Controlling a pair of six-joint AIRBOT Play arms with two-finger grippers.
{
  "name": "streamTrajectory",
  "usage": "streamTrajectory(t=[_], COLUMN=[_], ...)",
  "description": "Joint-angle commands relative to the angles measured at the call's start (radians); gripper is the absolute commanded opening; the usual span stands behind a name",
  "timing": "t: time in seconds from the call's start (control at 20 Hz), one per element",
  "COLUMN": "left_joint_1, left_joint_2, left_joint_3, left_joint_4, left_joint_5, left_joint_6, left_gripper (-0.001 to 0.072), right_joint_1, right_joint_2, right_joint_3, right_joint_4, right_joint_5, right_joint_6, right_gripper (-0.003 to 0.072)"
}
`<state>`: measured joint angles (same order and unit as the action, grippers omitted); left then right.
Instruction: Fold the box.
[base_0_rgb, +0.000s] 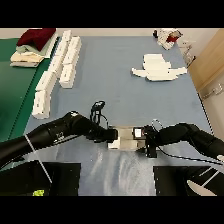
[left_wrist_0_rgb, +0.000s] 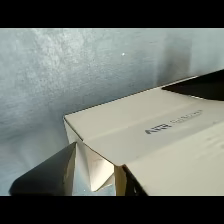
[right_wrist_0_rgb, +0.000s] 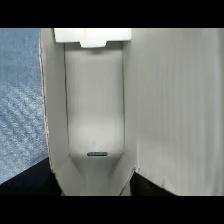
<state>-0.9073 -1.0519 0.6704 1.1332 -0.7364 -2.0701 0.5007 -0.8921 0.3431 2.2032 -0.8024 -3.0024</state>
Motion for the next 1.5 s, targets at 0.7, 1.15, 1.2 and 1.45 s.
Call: streamTrajectory(t=[0.7,1.15,1.2,1.45], left_joint_1=[-0.259,-0.259,-0.259,-0.259], left_joint_2=[-0.349,-0.349,-0.349,-0.349], left_joint_3=[0.346,0.345,0.345,0.346], left_joint_4=[0.427,0.462,0.461,0.457], left_joint_5=[-0.401,-0.418,-0.417,-0.426], left_joint_6=[-0.523,-0.523,-0.522,-0.512], left_gripper=[0.0345,0.0012,0.0012,0.0543], right_joint_1=[0.000,0.000,0.000,0.000], right_joint_2=[0.000,0.000,0.000,0.000], right_joint_3=[0.000,0.000,0.000,0.000], right_joint_4=[0.000,0.000,0.000,0.000], right_joint_5=[0.000,0.000,0.000,0.000], right_joint_6=[0.000,0.000,0.000,0.000], right_gripper=[0.0514,0.0514,0.0514,0.0514])
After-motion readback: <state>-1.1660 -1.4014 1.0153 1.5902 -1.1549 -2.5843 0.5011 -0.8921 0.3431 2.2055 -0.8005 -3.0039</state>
